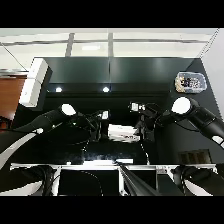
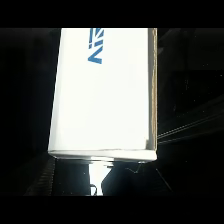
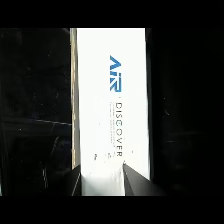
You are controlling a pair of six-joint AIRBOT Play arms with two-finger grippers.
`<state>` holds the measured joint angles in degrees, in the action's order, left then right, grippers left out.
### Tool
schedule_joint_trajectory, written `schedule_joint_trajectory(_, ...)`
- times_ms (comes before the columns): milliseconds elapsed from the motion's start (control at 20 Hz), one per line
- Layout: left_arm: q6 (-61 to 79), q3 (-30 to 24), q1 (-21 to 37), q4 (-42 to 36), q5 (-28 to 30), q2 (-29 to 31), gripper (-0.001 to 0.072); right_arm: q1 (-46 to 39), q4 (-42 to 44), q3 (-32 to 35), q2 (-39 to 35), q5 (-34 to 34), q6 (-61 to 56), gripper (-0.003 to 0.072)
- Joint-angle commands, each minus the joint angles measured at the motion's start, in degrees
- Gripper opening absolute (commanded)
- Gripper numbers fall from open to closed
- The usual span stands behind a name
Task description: Fold the box and place the chain.
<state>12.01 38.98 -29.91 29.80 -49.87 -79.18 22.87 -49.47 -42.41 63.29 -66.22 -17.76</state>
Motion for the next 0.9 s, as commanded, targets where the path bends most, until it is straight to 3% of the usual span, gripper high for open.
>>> schedule_joint_trajectory(0, 0.0, 0.0, 0.0, 0.0, 0.1, 0.0, 0.0482, 0.0, -0.3, 0.1, 0.0, -0.5, 0.0, 0.0284)
schedule_joint_trajectory(550, 0.0, 0.0, 0.0, 0.0, 0.1, 0.0, 0.0481, 0.0, -0.4, 0.1, 0.0, -0.1, 0.0, 0.0286)
schedule_joint_trajectory(650, 0.0, 0.0, 0.0, 0.0, 0.1, 0.0, 0.0482, 0.0, -0.4, 0.1, 0.0, 0.6, 0.0, 0.0385)
schedule_joint_trajectory(850, 0.0, 0.0, 0.0, 0.0, 0.1, 0.0, 0.0481, 0.0, -0.5, 0.1, 0.0, 0.9, 0.0, 0.0384)
